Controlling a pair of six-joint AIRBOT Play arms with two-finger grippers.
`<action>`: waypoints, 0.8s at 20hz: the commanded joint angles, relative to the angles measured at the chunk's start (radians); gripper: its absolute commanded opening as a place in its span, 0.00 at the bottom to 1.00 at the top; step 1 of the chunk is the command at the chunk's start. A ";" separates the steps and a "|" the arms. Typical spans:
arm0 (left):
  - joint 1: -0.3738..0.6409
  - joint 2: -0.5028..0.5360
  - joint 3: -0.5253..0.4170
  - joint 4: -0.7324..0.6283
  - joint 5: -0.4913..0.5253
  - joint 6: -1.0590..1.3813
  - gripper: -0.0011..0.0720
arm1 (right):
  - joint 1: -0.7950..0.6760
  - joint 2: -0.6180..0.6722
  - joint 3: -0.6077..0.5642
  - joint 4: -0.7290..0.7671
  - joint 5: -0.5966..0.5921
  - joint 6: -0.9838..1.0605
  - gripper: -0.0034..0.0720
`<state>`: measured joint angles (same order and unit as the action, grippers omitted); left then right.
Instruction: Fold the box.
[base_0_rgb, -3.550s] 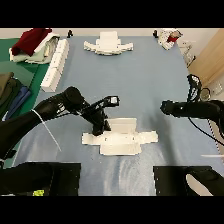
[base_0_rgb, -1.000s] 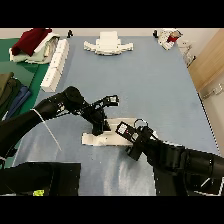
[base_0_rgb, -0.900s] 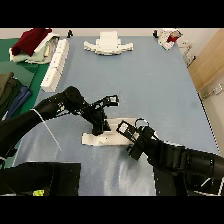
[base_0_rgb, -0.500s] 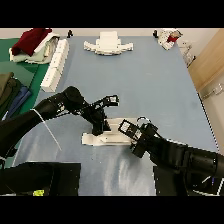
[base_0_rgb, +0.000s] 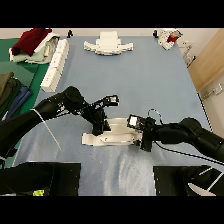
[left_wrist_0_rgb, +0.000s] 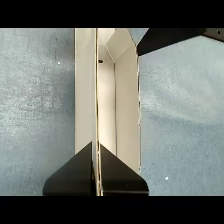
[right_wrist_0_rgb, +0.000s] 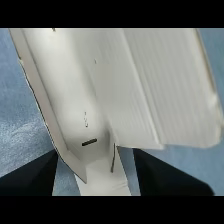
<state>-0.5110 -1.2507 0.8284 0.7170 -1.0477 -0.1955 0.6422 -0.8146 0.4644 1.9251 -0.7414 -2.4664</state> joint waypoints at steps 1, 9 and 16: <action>-0.001 -0.001 0.000 0.000 -0.001 0.000 0.03 | -0.154 -0.024 -0.023 0.317 -0.032 -0.447 1.00; 0.000 -0.001 0.000 0.000 -0.001 0.001 0.03 | -0.169 -0.140 -0.021 0.368 -0.061 -0.537 1.00; -0.001 -0.001 0.000 0.000 -0.001 0.000 0.03 | -0.167 -0.126 -0.017 0.361 -0.060 -0.536 1.00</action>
<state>-0.5110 -1.2510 0.8284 0.7170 -1.0489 -0.1951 0.4740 -0.9401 0.4465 2.2810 -0.8013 -2.9952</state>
